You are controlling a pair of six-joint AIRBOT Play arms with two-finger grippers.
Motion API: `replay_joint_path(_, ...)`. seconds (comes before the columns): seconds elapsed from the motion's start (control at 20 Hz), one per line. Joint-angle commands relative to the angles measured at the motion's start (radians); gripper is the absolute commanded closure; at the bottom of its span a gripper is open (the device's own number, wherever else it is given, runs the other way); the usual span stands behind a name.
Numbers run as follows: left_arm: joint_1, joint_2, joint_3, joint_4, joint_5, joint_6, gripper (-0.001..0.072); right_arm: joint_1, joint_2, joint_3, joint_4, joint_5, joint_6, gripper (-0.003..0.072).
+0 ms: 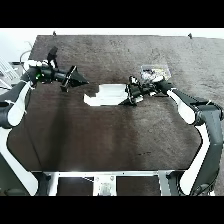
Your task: Fold the box and place the chain.
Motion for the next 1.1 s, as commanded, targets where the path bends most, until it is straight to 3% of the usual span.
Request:
replay_joint_path(0.0, -0.051, 0.13, 0.003, 0.079, 0.047, -0.037, 0.0697, -0.001, 0.0, 0.0, 0.0, 0.0, 0.0, 0.0107)
replay_joint_path(0.1, -0.097, 0.253, -0.072, 0.108, 0.126, -0.008, 0.0696, -0.001, 0.0, 0.0, 0.0, 0.0, 0.0, 0.0106)
replay_joint_path(0.2, -0.138, 0.396, -0.209, 0.108, 0.233, 0.061, 0.0697, 0.0, 0.0, 0.0, 0.0, 0.0, 0.0, 0.0106)
replay_joint_path(0.35, -0.181, 0.623, -0.52, 0.104, 0.63, 0.114, 0.0697, -0.001, 0.0, 0.0, 0.0, 0.0, 0.0, 0.0107)
replay_joint_path(0.4, -0.193, 0.66, -0.602, 0.102, 0.731, 0.113, 0.0696, -0.001, 0.0, 0.0, 0.0, 0.0, 0.0, 0.0107)
replay_joint_path(0.5, -0.197, 0.66, -0.695, 0.083, 0.784, 0.113, 0.0696, -0.001, 0.0, 0.0, 0.0, 0.0, 0.0, 0.0106)
replay_joint_path(0.8, -0.197, 0.443, -0.702, -0.038, 0.844, 0.198, 0.0695, -0.001, 0.0, 0.0, 0.0, 0.0, 0.0, 0.0107)
replay_joint_path(0.95, -0.197, 0.326, -0.607, -0.037, 0.782, 0.198, 0.0695, -0.001, 0.0, 0.0, 0.0, 0.0, 0.0, 0.0107)
replay_joint_path(1.05, -0.197, 0.267, -0.513, -0.033, 0.8, 0.178, 0.0695, -0.001, 0.0, 0.0, 0.0, 0.0, 0.0, 0.0106)
